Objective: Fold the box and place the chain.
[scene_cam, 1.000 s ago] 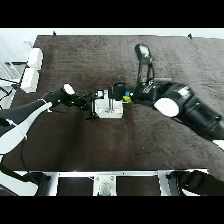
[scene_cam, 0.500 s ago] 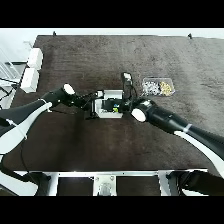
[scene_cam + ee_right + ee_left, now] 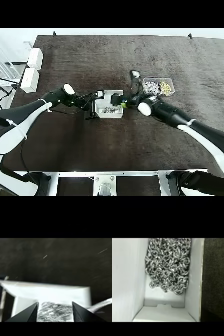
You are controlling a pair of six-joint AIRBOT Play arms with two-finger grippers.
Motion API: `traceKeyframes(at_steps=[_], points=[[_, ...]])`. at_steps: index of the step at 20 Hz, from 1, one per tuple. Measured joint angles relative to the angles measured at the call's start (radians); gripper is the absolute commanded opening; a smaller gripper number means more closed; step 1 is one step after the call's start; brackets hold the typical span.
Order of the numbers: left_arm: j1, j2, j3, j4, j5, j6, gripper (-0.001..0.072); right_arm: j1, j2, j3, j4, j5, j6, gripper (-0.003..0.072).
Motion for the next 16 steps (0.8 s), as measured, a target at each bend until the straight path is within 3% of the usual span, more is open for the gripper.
traceKeyframes(at_steps=[4,7,11,12,16], points=[[0.0,0.0,0.0,0.0,0.0,0.0,0.0529,-0.15,0.061,-0.01,-0.066,0.088,-0.006,0.0505],[0.0,0.0,0.0,0.0,0.0,0.0,0.0529,-0.263,0.024,-0.019,-0.068,0.094,0.008,0.0503],[0.0,0.0,0.0,0.0,0.0,0.0,0.0529,-0.335,-0.087,-0.023,-0.029,0.019,0.018,0.0483],[0.0,0.0,0.0,0.0,0.0,0.0,0.053,-0.343,-0.118,-0.023,-0.018,-0.01,0.018,0.0435],[0.0,0.0,0.0,0.0,0.0,0.0,0.0529,-0.362,-0.216,-0.024,0.031,-0.124,0.024,0.0394]])
